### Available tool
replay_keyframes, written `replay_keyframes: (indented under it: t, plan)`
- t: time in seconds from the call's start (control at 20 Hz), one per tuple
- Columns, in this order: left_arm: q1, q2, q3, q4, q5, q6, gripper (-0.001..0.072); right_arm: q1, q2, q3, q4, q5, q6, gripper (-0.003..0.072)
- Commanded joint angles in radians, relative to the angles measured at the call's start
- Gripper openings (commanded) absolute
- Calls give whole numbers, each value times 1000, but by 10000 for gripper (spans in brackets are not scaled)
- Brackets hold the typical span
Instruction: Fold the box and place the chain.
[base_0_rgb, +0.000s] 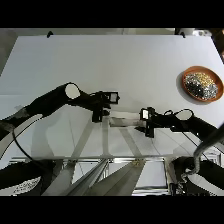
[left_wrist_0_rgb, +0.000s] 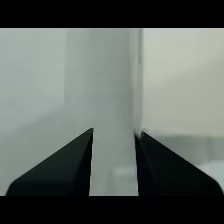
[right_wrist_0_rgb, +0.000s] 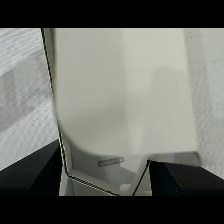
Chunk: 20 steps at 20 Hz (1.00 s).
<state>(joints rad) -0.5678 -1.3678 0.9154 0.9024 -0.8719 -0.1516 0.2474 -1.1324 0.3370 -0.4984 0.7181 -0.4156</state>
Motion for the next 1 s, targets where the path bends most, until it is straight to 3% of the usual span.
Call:
replay_keyframes:
  t: [0.0,0.1,0.2,0.3,0.35,0.45,0.55,0.7,0.85,0.95]
  plan:
    - [16,95,1,196,-27,-268,298,0,0,1,-2,0,-3,401]
    - [16,178,1,213,-66,-323,294,0,0,1,-2,0,-3,401]
    - [10,270,1,206,-124,-362,239,0,0,1,-2,0,-3,401]
    - [0,332,1,173,-222,-399,40,0,0,1,-2,0,-3,401]
    - [-9,344,1,143,-296,-399,7,0,0,1,-2,0,-3,401]
    - [-46,333,0,106,-412,-399,6,0,0,1,-2,0,-3,401]
    - [-111,306,-10,95,-428,-399,6,0,0,1,-2,0,-3,401]
    - [-232,228,-19,50,-326,-398,6,0,0,1,-2,0,-3,401]
    - [-319,137,-19,3,-12,-400,6,0,0,1,-2,0,-3,401]
    - [-323,91,-19,-21,216,-448,8,0,0,1,-2,0,-3,401]
